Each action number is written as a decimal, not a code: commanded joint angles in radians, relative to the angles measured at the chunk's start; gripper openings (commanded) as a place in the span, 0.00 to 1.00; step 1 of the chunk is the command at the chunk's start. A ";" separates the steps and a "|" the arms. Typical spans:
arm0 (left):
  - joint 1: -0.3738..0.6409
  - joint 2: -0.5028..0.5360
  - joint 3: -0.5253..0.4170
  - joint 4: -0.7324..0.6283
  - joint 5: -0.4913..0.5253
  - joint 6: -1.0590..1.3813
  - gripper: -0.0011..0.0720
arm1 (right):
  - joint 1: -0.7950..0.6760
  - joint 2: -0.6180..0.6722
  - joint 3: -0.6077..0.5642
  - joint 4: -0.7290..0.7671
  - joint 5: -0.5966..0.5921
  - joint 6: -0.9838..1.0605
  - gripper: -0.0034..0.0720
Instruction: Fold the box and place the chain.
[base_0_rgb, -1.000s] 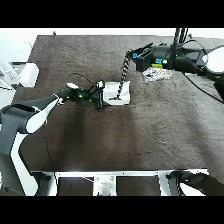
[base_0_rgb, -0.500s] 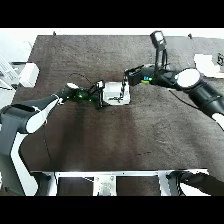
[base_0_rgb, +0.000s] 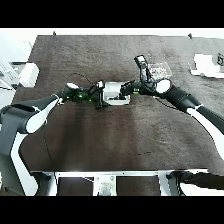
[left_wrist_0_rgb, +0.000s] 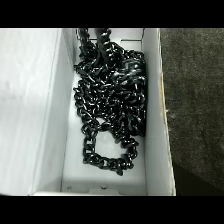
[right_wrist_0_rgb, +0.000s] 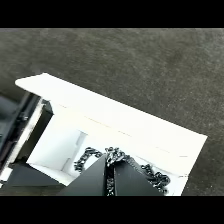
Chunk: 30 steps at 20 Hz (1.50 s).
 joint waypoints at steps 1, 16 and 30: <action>0.001 0.000 0.000 0.000 0.000 0.000 0.51 | 0.003 -0.028 -0.002 -0.001 -0.010 -0.007 0.06; 0.001 0.000 0.000 0.000 0.000 0.000 0.51 | -0.072 0.182 0.059 -0.037 -0.010 -0.234 0.13; 0.001 0.000 0.000 0.000 0.000 0.000 0.51 | -0.321 -0.170 0.289 0.307 0.458 -0.806 0.06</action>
